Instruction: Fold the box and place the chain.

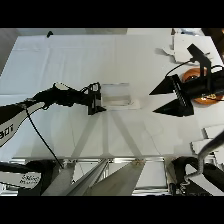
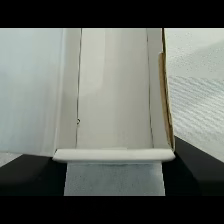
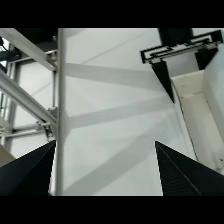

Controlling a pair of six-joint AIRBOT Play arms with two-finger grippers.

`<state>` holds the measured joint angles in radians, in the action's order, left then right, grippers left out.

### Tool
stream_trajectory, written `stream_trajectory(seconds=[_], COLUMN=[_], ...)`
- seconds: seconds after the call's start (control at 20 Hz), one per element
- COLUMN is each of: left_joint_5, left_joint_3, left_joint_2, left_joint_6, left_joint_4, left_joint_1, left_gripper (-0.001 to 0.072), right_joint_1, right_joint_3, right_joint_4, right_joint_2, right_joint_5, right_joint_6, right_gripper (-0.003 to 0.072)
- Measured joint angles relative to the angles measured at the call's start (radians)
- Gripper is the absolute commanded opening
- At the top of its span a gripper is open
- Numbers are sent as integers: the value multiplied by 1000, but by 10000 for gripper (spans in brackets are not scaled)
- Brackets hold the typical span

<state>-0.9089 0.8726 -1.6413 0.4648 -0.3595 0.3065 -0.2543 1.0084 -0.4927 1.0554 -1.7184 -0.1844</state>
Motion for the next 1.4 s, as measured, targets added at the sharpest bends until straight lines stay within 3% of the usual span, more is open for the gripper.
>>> stream_trajectory(seconds=[0.25,0.6,0.65,0.7,0.75,0.8,0.95,1.05,1.2,1.25,1.4], left_joint_5=[0,0,0,0,0,0,0,0,0,0,0], left_joint_3=[0,0,0,0,0,0,0,0,0,0,0], left_joint_2=[0,0,0,0,0,0,0,0,0,0,0], left_joint_6=[0,0,0,0,0,0,0,0,0,0,0], left_joint_4=[0,0,0,0,0,0,0,0,0,0,0], left_joint_1=[0,0,0,0,0,0,0,0,0,0,0], left_gripper=[156,156,156,156,156,156,156,156,156,156,156], right_joint_1=[28,201,230,254,275,289,312,319,323,323,327], right_joint_3=[0,0,0,0,0,0,0,0,0,0,0], right_joint_4=[85,134,149,160,169,175,170,158,61,2,-173], right_joint_2=[-9,-11,-11,-11,-11,-11,-11,-11,-11,-8,22], right_joint_5=[-79,-107,-108,-105,-103,-100,-61,-2,177,248,433], right_joint_6=[-7,-11,-18,-22,-27,-28,-32,-33,-37,-47,-80], right_gripper=[690,682,623,379,50,17,16,85,72,12,11])
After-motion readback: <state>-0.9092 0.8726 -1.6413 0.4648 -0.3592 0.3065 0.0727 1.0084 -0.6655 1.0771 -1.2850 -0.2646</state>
